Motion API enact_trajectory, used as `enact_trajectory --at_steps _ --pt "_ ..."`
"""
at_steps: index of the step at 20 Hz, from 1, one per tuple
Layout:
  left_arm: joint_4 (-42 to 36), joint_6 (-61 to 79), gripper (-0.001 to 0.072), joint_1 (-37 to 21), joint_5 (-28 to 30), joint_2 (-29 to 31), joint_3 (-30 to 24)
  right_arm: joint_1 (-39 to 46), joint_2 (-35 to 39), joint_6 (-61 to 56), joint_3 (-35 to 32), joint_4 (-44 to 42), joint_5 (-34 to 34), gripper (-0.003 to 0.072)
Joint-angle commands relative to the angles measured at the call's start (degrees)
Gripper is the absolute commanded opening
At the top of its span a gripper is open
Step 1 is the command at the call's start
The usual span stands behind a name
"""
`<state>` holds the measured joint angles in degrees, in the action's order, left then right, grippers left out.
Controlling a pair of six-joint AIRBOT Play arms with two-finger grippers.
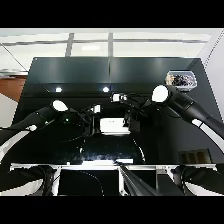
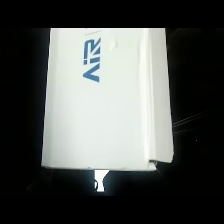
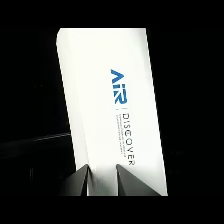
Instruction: Fold the box and place the chain.
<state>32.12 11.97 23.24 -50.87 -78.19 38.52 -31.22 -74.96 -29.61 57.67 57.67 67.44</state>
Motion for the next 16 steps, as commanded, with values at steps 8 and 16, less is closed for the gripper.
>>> enact_trajectory --at_steps 8,16 --pt "0.0 0.0 0.0413 0.0 0.0 0.0 0.0 0.2 0.1 -1.7 0.7 0.0 -1.1 0.0178" --pt "0.0 0.0 0.0414 0.0 0.0 0.0 0.0 0.2 0.7 -3.0 1.0 0.0 -2.1 0.0178"
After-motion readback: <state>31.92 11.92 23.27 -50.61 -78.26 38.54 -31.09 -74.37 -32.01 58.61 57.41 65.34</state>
